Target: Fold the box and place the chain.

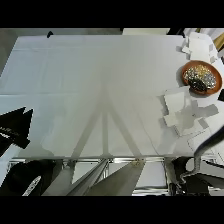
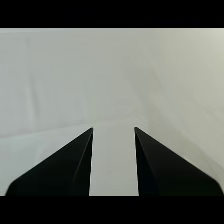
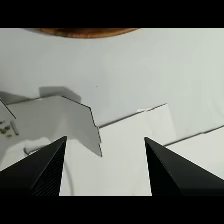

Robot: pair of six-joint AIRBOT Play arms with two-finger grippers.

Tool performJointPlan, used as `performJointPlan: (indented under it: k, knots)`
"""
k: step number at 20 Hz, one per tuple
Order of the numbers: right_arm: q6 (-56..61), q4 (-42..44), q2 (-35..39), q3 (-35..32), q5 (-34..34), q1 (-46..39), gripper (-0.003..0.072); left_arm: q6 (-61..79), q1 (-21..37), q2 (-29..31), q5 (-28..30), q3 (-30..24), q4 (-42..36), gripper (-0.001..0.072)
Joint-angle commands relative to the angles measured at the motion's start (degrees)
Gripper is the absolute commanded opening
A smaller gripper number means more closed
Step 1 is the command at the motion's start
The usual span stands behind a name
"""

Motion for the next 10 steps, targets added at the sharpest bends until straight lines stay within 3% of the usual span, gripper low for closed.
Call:
performJointPlan:
  k: [1, 10]
  knots:
    - [-6.6, 0.1, -6.1, 0.2, 3.3, -1.3, 0.0540, 0.0, 0.0, 0.1, 0.0, 0.0, 0.0, 0.0276]
    - [-10.7, -1.5, -10.5, 0.2, 4.5, -1.3, 0.0531, 0.0, 0.0, 0.1, 0.0, 0.0, 0.0, 0.0276]
